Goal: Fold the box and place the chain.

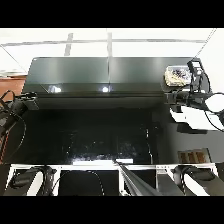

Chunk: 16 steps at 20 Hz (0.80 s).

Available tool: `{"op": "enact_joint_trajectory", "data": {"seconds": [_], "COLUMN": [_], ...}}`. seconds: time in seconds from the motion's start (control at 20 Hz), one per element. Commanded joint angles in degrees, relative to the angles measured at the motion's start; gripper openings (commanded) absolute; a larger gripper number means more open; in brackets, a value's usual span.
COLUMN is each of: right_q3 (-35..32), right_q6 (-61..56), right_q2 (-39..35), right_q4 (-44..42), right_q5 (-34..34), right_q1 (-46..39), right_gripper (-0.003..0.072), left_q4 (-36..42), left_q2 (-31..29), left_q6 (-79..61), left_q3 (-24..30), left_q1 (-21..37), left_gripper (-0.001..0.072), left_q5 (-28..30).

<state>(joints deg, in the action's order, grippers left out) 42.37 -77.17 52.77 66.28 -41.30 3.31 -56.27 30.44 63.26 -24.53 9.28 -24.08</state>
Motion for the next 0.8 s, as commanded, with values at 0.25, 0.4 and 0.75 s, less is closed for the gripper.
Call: {"op": "enact_joint_trajectory", "data": {"seconds": [0.25,0.4,0.75], "right_q3": [0.0,0.0,0.0], "right_q6": [0.0,0.0,0.0], "right_q2": [0.0,0.0,0.0], "right_q4": [0.0,0.0,-3.1], "right_q5": [0.0,0.0,4.9], "right_q1": [0.0,0.0,0.0], "right_gripper": [0.0014,0.0014,0.0014], "left_q4": [0.0,0.0,0.3], "left_q2": [0.0,0.0,0.0], "left_q6": [0.0,0.0,0.0], "left_q3": [0.0,0.0,0.0], "left_q1": [0.0,0.0,0.0], "left_gripper": [0.0031,0.0031,0.0031], "left_q5": [0.0,0.0,0.2]}}
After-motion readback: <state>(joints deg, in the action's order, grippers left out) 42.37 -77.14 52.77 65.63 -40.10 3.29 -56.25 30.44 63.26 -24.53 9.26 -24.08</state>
